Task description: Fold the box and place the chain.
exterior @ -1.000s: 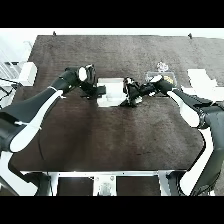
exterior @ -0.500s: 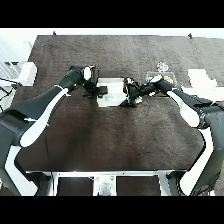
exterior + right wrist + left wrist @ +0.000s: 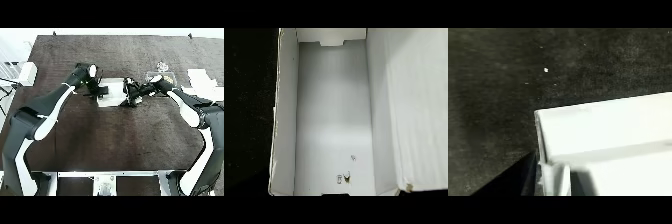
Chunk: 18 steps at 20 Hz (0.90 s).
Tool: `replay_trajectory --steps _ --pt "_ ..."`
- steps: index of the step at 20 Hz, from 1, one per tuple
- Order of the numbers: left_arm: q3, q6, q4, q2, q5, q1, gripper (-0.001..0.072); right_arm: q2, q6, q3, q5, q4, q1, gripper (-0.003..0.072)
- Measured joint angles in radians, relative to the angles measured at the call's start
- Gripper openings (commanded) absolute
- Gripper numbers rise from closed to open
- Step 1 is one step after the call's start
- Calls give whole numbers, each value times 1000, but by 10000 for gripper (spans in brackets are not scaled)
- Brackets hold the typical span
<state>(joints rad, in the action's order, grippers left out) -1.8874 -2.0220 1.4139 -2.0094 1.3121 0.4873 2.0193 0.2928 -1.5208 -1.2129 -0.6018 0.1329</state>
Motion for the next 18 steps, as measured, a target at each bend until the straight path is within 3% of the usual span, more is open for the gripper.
replay_trajectory --steps 3,4,8,9,12,16,17,18 --pt "-48 -8 7 -36 45 5 238 0 0 0 0 0 0 557" --pt "-61 -9 11 -45 59 5 175 0 0 0 0 0 0 557" --pt "-91 -12 20 -64 95 7 166 0 0 0 0 0 0 557" --pt "-94 -12 22 -67 100 7 47 0 0 0 0 0 0 557" --pt "-100 -16 29 -70 108 7 18 0 -1 0 -1 1 0 557" --pt "-102 -3 27 -71 120 7 21 0 -1 0 -3 0 1 557" --pt "-102 0 26 -71 121 7 156 0 0 0 -3 0 1 557" --pt "-102 7 20 -72 125 7 193 0 5 0 -2 -2 2 557"
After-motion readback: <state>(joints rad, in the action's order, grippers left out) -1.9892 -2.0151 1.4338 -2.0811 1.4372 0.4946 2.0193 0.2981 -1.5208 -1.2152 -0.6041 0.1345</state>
